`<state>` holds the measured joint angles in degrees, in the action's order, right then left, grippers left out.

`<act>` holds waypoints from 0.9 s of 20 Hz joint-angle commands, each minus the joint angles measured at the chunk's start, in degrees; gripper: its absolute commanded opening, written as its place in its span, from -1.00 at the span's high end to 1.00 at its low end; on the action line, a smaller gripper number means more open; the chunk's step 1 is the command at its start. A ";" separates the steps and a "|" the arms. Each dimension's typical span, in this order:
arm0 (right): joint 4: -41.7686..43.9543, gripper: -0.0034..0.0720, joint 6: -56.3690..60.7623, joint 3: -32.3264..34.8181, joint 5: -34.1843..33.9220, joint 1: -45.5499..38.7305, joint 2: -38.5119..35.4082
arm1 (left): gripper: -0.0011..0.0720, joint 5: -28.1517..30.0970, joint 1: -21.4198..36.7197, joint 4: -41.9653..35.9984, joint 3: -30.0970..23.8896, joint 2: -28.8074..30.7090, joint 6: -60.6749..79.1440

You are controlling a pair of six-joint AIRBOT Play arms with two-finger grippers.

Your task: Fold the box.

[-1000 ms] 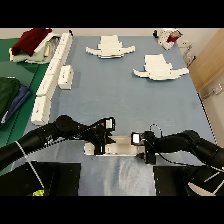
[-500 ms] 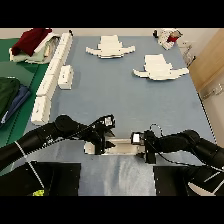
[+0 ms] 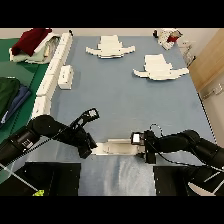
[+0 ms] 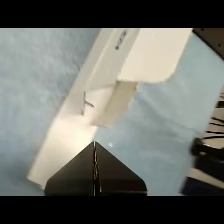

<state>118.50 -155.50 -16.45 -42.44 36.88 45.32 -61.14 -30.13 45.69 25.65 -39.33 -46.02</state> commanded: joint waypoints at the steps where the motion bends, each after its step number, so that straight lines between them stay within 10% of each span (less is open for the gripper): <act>1: 0.00 -0.28 0.00 -0.02 -0.09 0.00 -0.02 | 0.93 -5.49 -2.43 -8.74 0.00 1.14 -14.84; 6: 0.00 -0.28 0.00 -0.02 -0.09 0.00 -0.02 | 0.93 13.00 -14.97 -21.66 0.15 -7.21 -22.97; 12: 0.00 -0.28 0.00 -0.02 -0.09 -0.02 -0.02 | 0.93 31.28 -15.12 -27.32 2.62 -11.08 -23.26; 18: 0.00 -0.28 0.00 -0.02 -0.09 -0.02 -0.02 | 0.93 31.47 -12.24 -25.90 2.54 -17.59 -24.55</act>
